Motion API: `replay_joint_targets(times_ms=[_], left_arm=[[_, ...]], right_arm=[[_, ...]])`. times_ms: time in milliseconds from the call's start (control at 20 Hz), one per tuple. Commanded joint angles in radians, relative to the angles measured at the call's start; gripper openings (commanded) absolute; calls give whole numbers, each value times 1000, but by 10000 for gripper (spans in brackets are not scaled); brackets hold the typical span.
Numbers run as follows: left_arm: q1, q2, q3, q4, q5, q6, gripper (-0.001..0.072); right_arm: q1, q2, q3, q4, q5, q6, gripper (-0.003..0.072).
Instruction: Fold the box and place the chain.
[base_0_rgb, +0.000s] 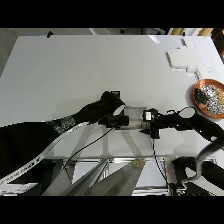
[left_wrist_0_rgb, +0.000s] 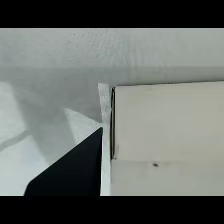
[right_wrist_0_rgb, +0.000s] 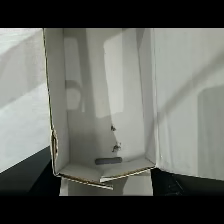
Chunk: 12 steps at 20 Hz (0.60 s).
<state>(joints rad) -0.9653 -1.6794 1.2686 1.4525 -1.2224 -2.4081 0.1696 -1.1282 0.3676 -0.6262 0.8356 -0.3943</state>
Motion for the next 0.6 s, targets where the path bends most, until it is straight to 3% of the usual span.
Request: replay_joint_targets(times_ms=[0,100,250,300,400,450,550], left_arm=[[5,9,1,0,-4,26,142],[4,8,1,0,1,26,4],[3,3,1,-3,10,26,2],[3,4,1,-4,11,26,21],[3,7,1,-5,12,26,176],[4,11,1,-5,9,27,216],[7,23,1,-5,0,43,217]], right_arm=[[0,0,0,-2,-2,0,403],[0,0,0,-2,-2,0,403],[0,0,0,-2,-2,0,403],[0,0,0,-2,-2,0,403],[0,0,0,-2,-2,0,403],[0,0,0,-2,-2,0,403],[0,0,0,-2,-2,0,403]])
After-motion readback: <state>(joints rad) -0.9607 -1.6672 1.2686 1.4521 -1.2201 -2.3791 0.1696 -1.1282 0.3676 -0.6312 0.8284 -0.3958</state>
